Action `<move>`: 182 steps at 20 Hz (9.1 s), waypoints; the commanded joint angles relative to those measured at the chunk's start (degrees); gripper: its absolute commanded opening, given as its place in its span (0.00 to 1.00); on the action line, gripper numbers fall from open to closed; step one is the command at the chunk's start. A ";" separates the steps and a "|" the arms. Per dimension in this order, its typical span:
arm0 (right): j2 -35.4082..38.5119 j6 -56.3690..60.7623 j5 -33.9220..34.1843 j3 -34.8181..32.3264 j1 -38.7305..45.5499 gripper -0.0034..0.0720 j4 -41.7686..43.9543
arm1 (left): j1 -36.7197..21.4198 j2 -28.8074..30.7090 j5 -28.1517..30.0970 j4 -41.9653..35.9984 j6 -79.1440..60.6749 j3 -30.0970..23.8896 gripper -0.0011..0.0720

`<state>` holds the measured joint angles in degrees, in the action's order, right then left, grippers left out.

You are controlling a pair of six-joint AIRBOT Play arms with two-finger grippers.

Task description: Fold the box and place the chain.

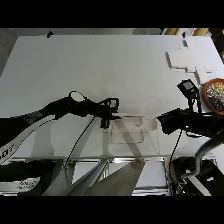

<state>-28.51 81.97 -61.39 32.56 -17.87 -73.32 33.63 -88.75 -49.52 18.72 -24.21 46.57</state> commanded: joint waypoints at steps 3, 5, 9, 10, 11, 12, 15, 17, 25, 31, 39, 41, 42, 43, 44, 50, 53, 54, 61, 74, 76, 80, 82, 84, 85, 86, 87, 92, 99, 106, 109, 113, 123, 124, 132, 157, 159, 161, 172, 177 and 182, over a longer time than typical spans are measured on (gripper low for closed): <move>0.04 0.00 -0.02 0.00 -0.04 0.36 -0.11 | -0.07 -0.02 0.15 0.17 0.00 0.00 0.03; 0.04 -0.44 -0.02 0.00 -0.04 0.36 -0.24 | -0.04 -0.02 0.20 0.15 0.02 0.00 0.03; 0.04 -2.99 -0.04 0.00 -0.04 0.36 -0.22 | 0.02 0.00 -0.24 0.15 0.04 0.00 0.03; 0.02 -4.04 -0.09 0.00 -0.04 0.36 -0.17 | 0.02 0.00 -0.22 0.13 0.04 0.00 0.03; -0.02 -6.64 -0.50 -0.02 -0.04 0.36 -0.09 | 0.04 0.00 -0.26 0.15 0.04 0.00 0.03; -0.02 -9.88 -0.94 -0.02 -0.04 0.36 -0.09 | 0.02 0.00 -0.24 0.15 0.04 0.00 0.03; -0.04 -18.34 -1.46 -0.55 -0.04 0.36 0.63 | 0.02 0.00 -0.24 0.15 0.04 0.00 0.03; -0.28 -25.42 -2.49 -0.83 -0.04 0.32 2.89 | 0.04 0.00 -0.24 0.15 0.04 0.00 0.03; -6.62 -50.88 -3.54 -3.48 -5.64 0.07 12.11 | 0.04 0.02 -0.33 0.15 0.04 0.00 0.03; -5.68 -57.35 0.17 -8.98 -11.06 0.18 11.43 | 0.02 0.00 -0.42 0.13 0.04 0.00 0.03; 4.90 -66.03 18.32 -22.80 -19.87 0.96 6.45 | 0.04 0.02 -0.48 0.15 0.04 0.00 0.03; 4.39 -66.18 23.39 -25.68 -23.56 0.96 6.45 | 0.04 0.00 -0.46 0.15 0.04 0.00 0.03; 3.96 -65.94 25.77 -26.43 -25.03 0.96 6.23 | 0.04 0.02 -0.46 0.15 0.04 0.00 0.03; 3.37 -65.92 27.58 -26.84 -25.97 0.96 5.22 | 0.04 0.00 -0.46 0.13 0.04 0.00 0.03; 2.47 -65.29 28.94 -26.97 -26.25 0.96 3.78 | 0.02 0.00 -0.46 0.13 0.04 0.00 0.03; -5.81 -62.75 37.90 -26.91 -26.10 0.96 1.42 | 0.04 0.02 -0.46 0.15 0.04 0.00 0.03; -5.66 -64.39 37.86 -25.29 -24.70 0.96 5.75 | 0.04 0.00 -0.48 0.15 0.04 0.00 0.03; -5.66 -64.50 37.68 -24.44 -23.28 0.96 5.92 | 0.04 0.02 -0.46 0.15 0.04 0.00 0.03; -5.66 -67.54 28.35 -19.32 -13.29 0.96 9.31 | 0.04 0.00 -0.46 0.15 0.04 0.00 0.03; -17.33 -96.91 22.49 -17.29 0.59 0.95 35.60 | 0.04 0.02 -0.46 0.15 0.04 0.00 0.03; -19.98 -98.79 21.09 -15.96 2.43 0.95 36.50 | 0.04 0.00 -0.46 0.13 0.04 0.00 0.03; -25.86 -102.51 16.68 -13.55 6.62 0.95 36.61 | 0.04 0.00 -0.46 0.13 0.04 0.00 0.03; -28.04 -106.16 13.68 -13.05 7.89 0.95 39.12 | 0.04 0.00 -0.46 0.13 0.04 0.00 0.03; -30.25 -108.48 11.98 -12.87 8.92 0.95 42.12 | 0.02 0.00 -0.46 0.13 0.04 0.00 0.03; -31.34 -109.35 11.43 -12.74 9.33 0.95 42.36 | 0.04 0.00 -0.46 0.15 0.04 0.00 0.03; -32.41 -109.83 11.13 -12.72 9.77 0.95 42.38 | 0.04 0.00 -0.46 0.13 0.04 0.00 0.03; -33.35 -110.75 10.95 -12.70 10.12 0.95 42.62 | 0.04 0.02 -0.46 0.13 0.04 0.00 0.03; -37.99 -113.83 9.38 -12.63 10.49 0.95 46.88 | 0.04 0.02 -0.46 0.13 0.04 0.00 0.03; -40.76 -115.71 9.79 -12.61 10.49 0.91 47.89 | 0.04 0.02 -0.46 0.15 0.04 0.00 0.03; -41.81 -116.63 6.97 -12.63 10.49 0.90 48.39 | 0.04 0.00 -0.46 0.13 0.04 0.00 0.03; -43.67 -116.32 6.47 -12.63 10.49 0.90 47.69 | 0.04 0.02 -0.46 0.13 0.04 0.00 0.03; -43.65 -116.32 6.97 -12.63 10.49 0.90 47.71 | 0.04 0.00 -0.46 0.15 0.04 0.00 0.03; -43.65 -116.56 8.15 -12.63 10.49 0.57 47.67 | 0.04 0.02 -0.46 0.15 0.04 0.00 0.03; -43.65 -116.56 8.20 -12.63 10.49 0.56 47.65 | 0.04 0.02 -0.46 0.13 0.04 0.00 0.03; -43.63 -116.54 8.20 -12.63 10.49 0.49 47.67 | 0.04 0.00 -0.46 0.15 0.04 0.00 0.03; -43.63 -116.54 8.04 -12.63 10.49 0.49 47.67 | 0.02 0.02 -0.46 -0.02 0.04 0.00 0.03; -43.63 -116.54 8.02 -12.63 10.49 0.49 47.67 | 0.04 0.02 -0.46 -0.02 0.07 0.00 0.03; -43.63 -116.54 8.04 -12.63 10.49 0.49 47.67 | 0.04 0.02 -0.46 -0.02 0.04 0.00 0.03; -43.63 -116.54 8.04 -12.63 10.49 0.49 47.67 | -0.96 4.24 0.00 2.03 2.12 0.00 0.80; -43.63 -116.54 8.02 -12.63 10.49 0.49 47.67 | -5.31 8.22 -1.18 17.09 22.10 -0.02 0.80; -43.63 -116.54 8.02 -12.63 10.49 0.49 47.67 | -9.44 14.97 -12.74 26.49 30.67 -0.02 0.03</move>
<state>-72.12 -34.41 -53.30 19.94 -7.40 -25.54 26.13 -77.32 -55.57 38.74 0.43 46.52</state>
